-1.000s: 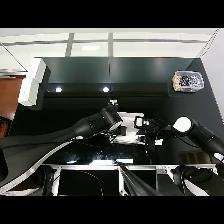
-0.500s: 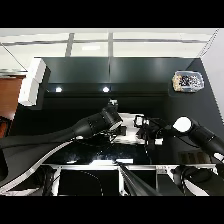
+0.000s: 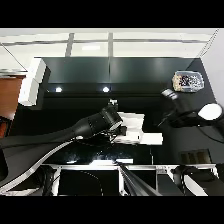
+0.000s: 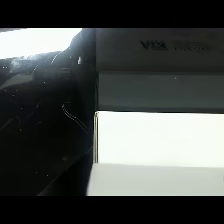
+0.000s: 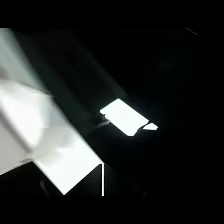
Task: Fold the box and place the chain.
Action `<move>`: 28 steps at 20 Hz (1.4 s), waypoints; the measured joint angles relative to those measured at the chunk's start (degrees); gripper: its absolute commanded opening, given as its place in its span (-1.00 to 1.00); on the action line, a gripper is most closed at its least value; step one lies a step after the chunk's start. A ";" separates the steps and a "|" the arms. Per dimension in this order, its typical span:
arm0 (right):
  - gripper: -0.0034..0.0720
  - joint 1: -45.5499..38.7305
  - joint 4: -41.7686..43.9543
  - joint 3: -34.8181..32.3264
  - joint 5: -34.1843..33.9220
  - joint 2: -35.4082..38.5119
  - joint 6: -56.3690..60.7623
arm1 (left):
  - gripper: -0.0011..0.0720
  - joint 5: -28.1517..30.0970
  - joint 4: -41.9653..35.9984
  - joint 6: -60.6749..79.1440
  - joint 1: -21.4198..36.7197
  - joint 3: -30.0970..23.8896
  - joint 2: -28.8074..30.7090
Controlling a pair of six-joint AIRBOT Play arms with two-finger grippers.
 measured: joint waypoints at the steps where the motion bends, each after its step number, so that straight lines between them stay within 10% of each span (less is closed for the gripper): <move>1: -0.87 -4.42 -2.08 -0.28 0.33 0.15 6.84 | -0.90 0.02 0.07 0.00 0.00 0.00 0.00; 7: -0.87 -18.16 -3.04 -6.62 3.61 -3.02 25.40 | -0.90 0.02 0.13 0.00 0.00 0.00 0.00; 17: -0.86 -13.40 17.42 -10.60 11.26 -16.68 3.93 | -0.90 0.02 0.15 -0.02 0.00 0.00 0.00; 18: -0.65 -12.98 19.80 -10.51 11.78 -17.05 1.05 | -0.90 0.00 0.15 -0.02 0.00 0.00 -0.02; 20: 0.69 -12.48 23.65 -9.79 12.83 -17.53 -2.99 | -0.90 0.00 0.15 -0.02 0.00 0.00 -0.02; 28: 0.69 -9.31 29.22 -7.48 16.15 -17.99 -7.91 | -0.90 -0.02 0.17 -0.02 0.02 0.00 0.00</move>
